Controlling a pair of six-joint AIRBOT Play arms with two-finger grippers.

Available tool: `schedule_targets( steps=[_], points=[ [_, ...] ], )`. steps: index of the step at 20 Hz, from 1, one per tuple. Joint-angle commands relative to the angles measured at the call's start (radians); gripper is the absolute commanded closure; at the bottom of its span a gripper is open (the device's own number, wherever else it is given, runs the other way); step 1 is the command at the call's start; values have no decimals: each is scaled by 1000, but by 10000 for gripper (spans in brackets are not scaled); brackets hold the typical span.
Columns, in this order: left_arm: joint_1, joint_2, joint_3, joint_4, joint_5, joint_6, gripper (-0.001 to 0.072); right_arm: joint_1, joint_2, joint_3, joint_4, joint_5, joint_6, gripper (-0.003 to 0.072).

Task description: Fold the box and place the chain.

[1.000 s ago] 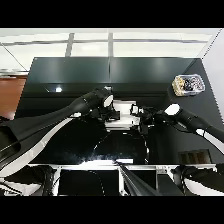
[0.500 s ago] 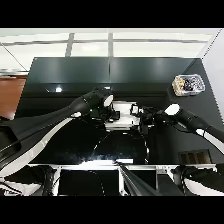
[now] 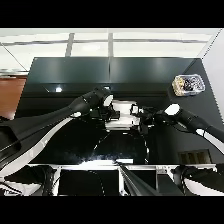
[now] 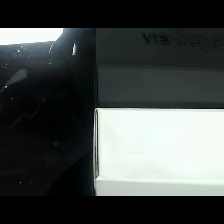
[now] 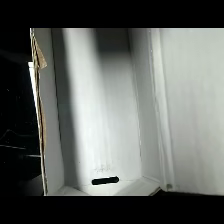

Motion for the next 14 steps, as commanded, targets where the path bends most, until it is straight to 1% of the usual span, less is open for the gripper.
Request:
schedule_targets(
  steps=[1, 3, 4, 5, 8, 11, 14],
  points=[
    [1, 1, 1, 4, 3, 3, 680, 1, -1, 0, 0, 0, 0, 446],
    [1, 1, 1, 9, 3, 3, 680, 0, 0, 0, 0, 0, 4, 281],
    [2, 1, 1, 11, 3, 3, 680, 0, 5, 0, 0, 0, 8, 149],
    [2, 1, 1, 11, 3, 3, 680, 0, 14, 0, -2, 0, 18, 52],
    [4, 1, 1, 11, 2, 4, 679, 0, 74, 0, -41, 23, 44, 53],
    [5, 1, 1, 11, 3, 4, 678, 0, 139, 0, -124, 34, 44, 62],
    [5, 1, 1, 11, 2, 4, 678, 0, 141, 0, -181, 34, 42, 62]
  ],
)
